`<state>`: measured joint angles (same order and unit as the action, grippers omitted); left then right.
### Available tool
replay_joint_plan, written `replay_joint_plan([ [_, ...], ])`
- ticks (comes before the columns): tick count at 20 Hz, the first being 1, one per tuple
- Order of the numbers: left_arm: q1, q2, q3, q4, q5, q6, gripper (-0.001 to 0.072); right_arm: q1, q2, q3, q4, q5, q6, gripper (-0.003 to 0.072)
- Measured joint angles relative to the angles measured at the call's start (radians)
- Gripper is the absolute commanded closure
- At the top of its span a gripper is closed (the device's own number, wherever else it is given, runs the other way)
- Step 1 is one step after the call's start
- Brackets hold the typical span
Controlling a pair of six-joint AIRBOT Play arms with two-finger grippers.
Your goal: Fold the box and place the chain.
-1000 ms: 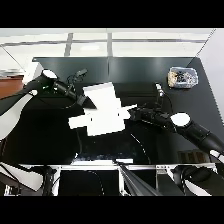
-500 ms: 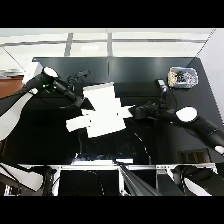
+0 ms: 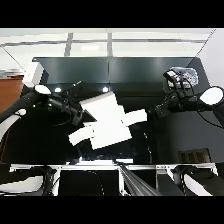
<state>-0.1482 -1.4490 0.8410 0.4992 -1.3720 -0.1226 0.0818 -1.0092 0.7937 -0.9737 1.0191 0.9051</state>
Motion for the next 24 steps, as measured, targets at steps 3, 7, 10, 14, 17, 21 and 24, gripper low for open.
replay_joint_plan([
  [3,-0.049,0.024,-0.043,0.011,0.133,0.179,0.0683,0.021,-0.002,0.006,0.003,-0.021,-0.031,-0.0015],
  [7,-0.118,0.033,-0.06,0.029,0.368,0.299,0.0681,0.079,-0.009,-0.004,0.004,-0.038,-0.156,-0.0015],
  [10,-0.161,0.031,-0.064,0.037,0.486,0.344,0.068,0.137,-0.026,-0.04,0.004,-0.075,-0.217,-0.0016],
  [14,-0.196,0.017,-0.065,0.049,0.554,0.39,0.068,0.239,-0.044,-0.106,0.005,-0.169,-0.304,-0.0015],
  [17,-0.207,0.012,-0.064,0.056,0.571,0.402,0.068,0.304,-0.05,-0.134,0.006,-0.213,-0.406,-0.0015],
  [21,-0.212,0.01,-0.063,0.063,0.579,0.408,0.068,0.346,-0.053,-0.161,0.004,-0.22,-0.542,-0.0015],
  [24,-0.212,0.009,-0.063,0.066,0.575,0.41,0.068,0.377,-0.053,-0.189,0.0,-0.202,-0.621,-0.0015],
])
